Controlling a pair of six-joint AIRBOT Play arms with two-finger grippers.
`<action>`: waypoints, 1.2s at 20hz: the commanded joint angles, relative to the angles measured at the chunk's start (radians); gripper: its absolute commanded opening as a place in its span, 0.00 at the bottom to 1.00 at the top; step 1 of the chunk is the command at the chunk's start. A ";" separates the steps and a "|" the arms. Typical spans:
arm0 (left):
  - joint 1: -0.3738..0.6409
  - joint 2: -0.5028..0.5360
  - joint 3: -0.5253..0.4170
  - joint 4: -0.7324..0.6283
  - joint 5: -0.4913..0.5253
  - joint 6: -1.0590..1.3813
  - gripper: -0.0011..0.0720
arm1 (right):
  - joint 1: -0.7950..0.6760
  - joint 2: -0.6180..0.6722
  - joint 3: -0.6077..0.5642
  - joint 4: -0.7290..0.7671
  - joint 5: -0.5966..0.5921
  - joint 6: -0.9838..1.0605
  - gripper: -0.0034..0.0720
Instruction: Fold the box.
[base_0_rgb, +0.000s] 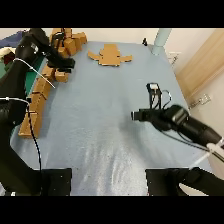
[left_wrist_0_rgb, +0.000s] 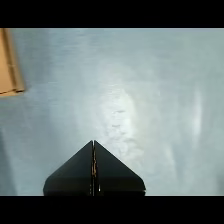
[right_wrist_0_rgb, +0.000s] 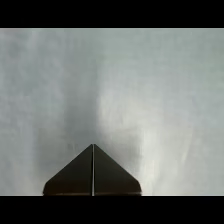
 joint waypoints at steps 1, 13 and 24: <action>-0.123 0.094 -0.092 0.041 0.032 0.013 0.02 | -0.121 -0.137 0.227 0.224 -0.131 -0.272 0.05; -0.438 0.740 -1.021 0.098 0.423 -0.133 0.02 | -0.154 -0.405 0.494 0.457 -0.369 -0.461 0.05; -0.454 0.811 -1.102 0.076 0.354 -0.167 0.03 | -0.154 -0.405 0.494 0.464 -0.380 -0.458 0.05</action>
